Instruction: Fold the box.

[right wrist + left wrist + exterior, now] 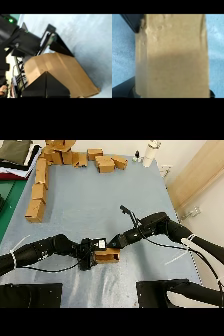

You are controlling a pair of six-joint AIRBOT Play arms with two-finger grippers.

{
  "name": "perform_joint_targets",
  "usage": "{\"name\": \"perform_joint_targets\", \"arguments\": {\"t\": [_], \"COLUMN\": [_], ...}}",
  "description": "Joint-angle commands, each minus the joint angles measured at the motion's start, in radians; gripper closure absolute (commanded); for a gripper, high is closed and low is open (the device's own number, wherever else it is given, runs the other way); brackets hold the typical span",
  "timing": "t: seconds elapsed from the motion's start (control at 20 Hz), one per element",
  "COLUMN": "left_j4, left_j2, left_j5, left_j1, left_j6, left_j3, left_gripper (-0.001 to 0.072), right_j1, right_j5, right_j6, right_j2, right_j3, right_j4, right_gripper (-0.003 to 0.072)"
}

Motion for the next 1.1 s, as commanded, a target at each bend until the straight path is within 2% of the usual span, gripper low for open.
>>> {"name": "perform_joint_targets", "arguments": {"t": [0.0,0.3,0.5,0.7,0.8,0.9,1.05], "left_j4": [0.087,0.116,0.116,0.115,0.115,0.115,0.115], "left_j2": [-0.002,-0.002,-0.002,-0.002,-0.002,-0.002,-0.002], "left_j5": [0.011,0.015,0.018,0.016,0.016,0.016,0.016], "left_j1": [0.001,0.002,0.002,0.001,0.001,0.001,0.001], "left_j6": [-0.017,-0.087,-0.086,-0.085,-0.085,-0.085,-0.085], "left_j3": [0.000,0.000,0.000,0.000,0.000,0.000,0.000], "left_gripper": [0.0237,0.0237,0.0237,0.0237,0.0237,0.0238,0.0238], "right_j1": [0.062,0.099,0.100,0.106,0.127,0.186,0.296], "right_j5": [0.058,0.089,0.129,0.219,0.244,0.276,0.417], "right_j6": [0.000,0.011,0.011,0.082,0.106,0.122,0.122], "right_j2": [0.005,0.005,0.046,0.156,0.222,0.291,0.351], "right_j3": [0.000,0.001,0.002,0.001,0.000,-0.002,-0.014], "right_j4": [-0.002,-0.003,-0.064,-0.298,-0.350,-0.391,-0.551], "right_gripper": [0.0685,0.0685,0.0685,0.0685,0.0685,0.0685,0.0685]}}
